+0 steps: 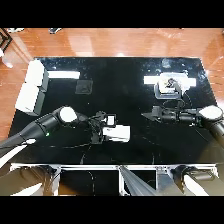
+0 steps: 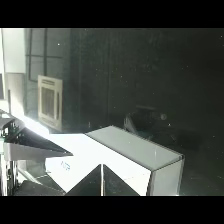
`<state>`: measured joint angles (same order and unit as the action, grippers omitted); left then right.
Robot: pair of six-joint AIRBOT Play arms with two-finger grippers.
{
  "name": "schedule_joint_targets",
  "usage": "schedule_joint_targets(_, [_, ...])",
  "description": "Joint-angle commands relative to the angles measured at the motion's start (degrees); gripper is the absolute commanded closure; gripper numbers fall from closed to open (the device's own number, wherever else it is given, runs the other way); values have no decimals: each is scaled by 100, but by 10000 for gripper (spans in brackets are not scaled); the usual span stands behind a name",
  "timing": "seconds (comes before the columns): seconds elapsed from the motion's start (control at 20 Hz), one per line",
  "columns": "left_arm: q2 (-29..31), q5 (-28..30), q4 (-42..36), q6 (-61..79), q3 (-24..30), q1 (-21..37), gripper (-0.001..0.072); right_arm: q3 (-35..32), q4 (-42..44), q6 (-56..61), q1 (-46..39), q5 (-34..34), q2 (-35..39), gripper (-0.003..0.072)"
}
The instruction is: Fold the box and place the chain.
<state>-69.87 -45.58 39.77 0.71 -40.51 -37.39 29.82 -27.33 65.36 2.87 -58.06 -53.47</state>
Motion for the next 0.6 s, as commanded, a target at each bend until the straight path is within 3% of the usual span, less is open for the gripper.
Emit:
schedule_joint_targets(0.0, [-13,33,-2,-13,0,-2,95,7,-2,2,0,31,0,667])
schedule_joint_targets(0.55, [22,-273,13,-160,-350,2,95,7,-4,2,0,26,0,668])
